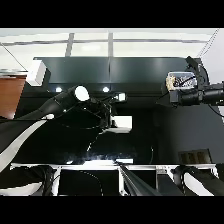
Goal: Fold the box and place the chain.
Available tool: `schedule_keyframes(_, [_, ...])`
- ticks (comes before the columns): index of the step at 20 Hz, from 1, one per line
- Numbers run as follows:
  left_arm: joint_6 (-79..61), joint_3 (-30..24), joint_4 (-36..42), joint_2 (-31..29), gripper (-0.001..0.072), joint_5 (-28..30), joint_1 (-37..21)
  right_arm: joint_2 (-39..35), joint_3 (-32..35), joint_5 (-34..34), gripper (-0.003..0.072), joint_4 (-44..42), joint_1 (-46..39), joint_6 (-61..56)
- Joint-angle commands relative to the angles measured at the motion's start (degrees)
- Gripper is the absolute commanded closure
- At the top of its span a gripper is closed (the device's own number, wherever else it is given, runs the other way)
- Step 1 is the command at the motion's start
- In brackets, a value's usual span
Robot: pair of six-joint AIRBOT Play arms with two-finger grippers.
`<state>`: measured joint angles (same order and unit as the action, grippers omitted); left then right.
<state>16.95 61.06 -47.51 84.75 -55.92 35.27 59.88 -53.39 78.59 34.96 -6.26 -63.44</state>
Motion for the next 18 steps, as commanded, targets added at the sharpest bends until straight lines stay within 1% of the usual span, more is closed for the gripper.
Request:
schedule_keyframes(1, [0.3,0.5,-0.9,0.9,-0.0006,-0.2,0.4,0.0,0.0,-0.4,0.0672,0.0,0.0,0.0])
schedule_keyframes(9, [0.3,0.3,-2.3,1.2,-0.0007,1.2,1.4,0.0,0.0,-0.5,0.0672,0.0,0.0,0.0])
schedule_keyframes(11, [0.4,-0.6,-4.4,1.7,-0.0008,4.1,2.6,0.0,0.0,-0.8,0.0672,0.0,0.0,0.0])
schedule_keyframes(14, [0.5,-1.9,-5.0,3.3,-0.0008,9.1,4.5,0.0,0.0,-1.2,0.0672,0.0,0.0,0.0])
schedule_keyframes(16, [0.5,-2.0,-6.5,4.7,-0.0006,9.6,5.4,0.0,0.0,-1.5,0.0672,0.0,0.0,0.0])
schedule_keyframes(17, [2.2,-2.0,-7.6,4.8,0.0012,9.6,5.7,0.0,0.0,-1.5,0.0671,0.0,0.0,0.0])
schedule_keyframes(18, [5.7,-1.7,-9.5,4.6,0.0141,9.1,5.8,0.0,0.0,-1.4,0.0672,0.0,0.0,0.0])
